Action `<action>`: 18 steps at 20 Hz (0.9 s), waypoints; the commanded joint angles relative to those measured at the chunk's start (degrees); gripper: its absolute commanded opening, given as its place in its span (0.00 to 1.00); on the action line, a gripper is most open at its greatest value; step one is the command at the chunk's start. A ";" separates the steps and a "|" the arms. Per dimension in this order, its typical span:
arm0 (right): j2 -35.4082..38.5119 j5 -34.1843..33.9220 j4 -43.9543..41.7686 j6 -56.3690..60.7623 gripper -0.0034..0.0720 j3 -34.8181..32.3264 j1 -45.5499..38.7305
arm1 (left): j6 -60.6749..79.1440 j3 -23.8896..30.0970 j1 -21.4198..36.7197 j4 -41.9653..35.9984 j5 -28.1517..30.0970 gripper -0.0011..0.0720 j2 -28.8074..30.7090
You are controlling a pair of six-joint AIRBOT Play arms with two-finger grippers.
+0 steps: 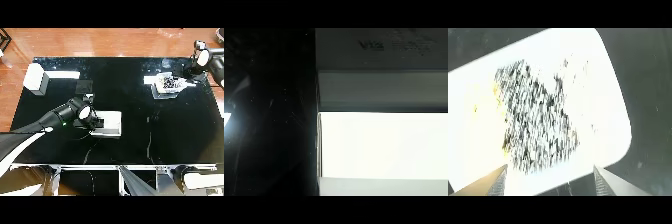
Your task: Fold the box and place the chain.
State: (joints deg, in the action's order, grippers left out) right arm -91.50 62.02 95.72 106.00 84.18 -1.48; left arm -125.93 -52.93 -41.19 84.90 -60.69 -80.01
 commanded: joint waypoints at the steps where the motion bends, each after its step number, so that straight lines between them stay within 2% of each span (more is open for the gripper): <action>1: -8.90 1.07 -2.49 -2.19 0.75 6.95 -0.87 | -0.02 0.00 0.02 -1.46 0.17 0.04 0.00; 8: -13.42 3.04 -3.76 -3.65 0.74 7.78 -0.42 | -0.02 0.00 0.24 -1.90 0.22 0.04 0.00; 9: -13.66 2.67 -3.76 -3.78 0.73 7.78 -0.42 | -0.02 0.00 0.24 -1.90 0.22 0.04 0.00; 10: -13.86 2.08 -3.85 -4.26 0.59 7.78 -0.37 | -0.02 0.00 0.24 -1.88 0.22 0.04 0.00; 16: -15.30 1.05 -4.04 -4.24 0.59 7.78 -0.07 | -0.04 0.00 0.24 -1.90 0.22 0.04 0.00; 17: -15.30 0.90 -4.02 -4.28 0.49 7.80 -0.07 | -0.04 0.00 0.24 -1.88 0.22 0.04 0.00; 18: -15.19 1.03 -4.13 -4.31 0.17 7.85 -0.09 | -0.04 0.00 0.24 -1.88 0.22 0.04 0.00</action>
State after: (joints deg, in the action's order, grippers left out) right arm -106.37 63.13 91.72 101.73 91.98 -1.63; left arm -125.97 -52.93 -41.01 82.94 -60.29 -80.01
